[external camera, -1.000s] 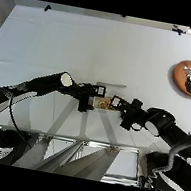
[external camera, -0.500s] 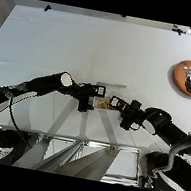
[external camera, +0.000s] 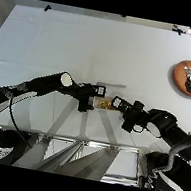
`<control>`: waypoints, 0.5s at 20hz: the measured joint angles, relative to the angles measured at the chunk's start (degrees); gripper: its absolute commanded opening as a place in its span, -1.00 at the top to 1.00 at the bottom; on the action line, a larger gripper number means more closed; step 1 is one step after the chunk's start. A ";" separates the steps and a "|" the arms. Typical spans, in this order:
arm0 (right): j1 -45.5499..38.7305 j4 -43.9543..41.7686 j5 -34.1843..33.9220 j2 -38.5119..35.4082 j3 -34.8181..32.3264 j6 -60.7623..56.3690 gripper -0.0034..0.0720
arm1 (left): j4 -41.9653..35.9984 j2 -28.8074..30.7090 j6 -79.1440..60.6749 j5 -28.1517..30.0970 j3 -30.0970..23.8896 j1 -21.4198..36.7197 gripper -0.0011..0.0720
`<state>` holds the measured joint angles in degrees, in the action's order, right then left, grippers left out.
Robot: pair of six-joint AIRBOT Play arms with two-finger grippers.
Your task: Fold the box and place the chain.
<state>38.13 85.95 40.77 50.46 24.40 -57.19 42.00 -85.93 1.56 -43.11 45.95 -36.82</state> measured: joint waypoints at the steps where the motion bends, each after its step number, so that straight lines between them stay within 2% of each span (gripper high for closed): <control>1: 0.00 0.26 0.66 -1.29 0.00 -0.33 0.88 | 0.00 0.00 0.00 0.00 0.00 0.00 -0.22; 6: 0.00 0.85 1.44 -9.16 -0.02 -2.73 0.87 | 0.00 0.00 0.00 0.00 0.00 0.00 -0.22; 10: 0.00 -0.61 -5.64 -15.56 -0.02 -7.28 0.87 | 0.00 0.00 0.00 0.00 0.00 0.00 -0.22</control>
<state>38.13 85.34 35.14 34.89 24.38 -64.47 42.00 -85.93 1.56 -43.11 45.95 -36.82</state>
